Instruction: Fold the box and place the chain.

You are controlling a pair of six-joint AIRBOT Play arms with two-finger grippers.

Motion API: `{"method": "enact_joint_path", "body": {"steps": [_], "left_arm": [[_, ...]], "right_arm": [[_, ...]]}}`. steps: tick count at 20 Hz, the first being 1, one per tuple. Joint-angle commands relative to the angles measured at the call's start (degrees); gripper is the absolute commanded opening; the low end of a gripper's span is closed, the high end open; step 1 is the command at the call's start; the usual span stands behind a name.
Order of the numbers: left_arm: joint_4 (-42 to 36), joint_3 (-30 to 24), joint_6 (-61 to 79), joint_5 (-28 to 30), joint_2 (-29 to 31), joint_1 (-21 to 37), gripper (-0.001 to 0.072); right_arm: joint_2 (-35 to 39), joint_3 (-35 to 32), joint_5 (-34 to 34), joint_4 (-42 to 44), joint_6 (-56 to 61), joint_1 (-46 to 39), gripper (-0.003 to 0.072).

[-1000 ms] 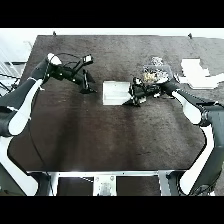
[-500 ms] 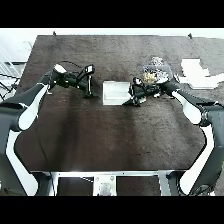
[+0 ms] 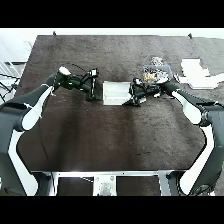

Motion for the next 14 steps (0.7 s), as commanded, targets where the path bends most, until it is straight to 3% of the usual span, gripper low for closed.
{"method": "enact_joint_path", "body": {"steps": [1, 14], "left_arm": [[-0.4, 0.0, 0.0, -0.5, -1.2, -0.2, 0.0712], [-0.6, 0.0, 0.4, -2.3, -2.1, -0.2, 0.0713]], "right_arm": [[0.0, 0.0, 0.0, 0.1, 0.0, 0.0, 0.0434], [0.0, 0.0, 0.0, 0.1, 0.0, 0.0, 0.0434]]}}
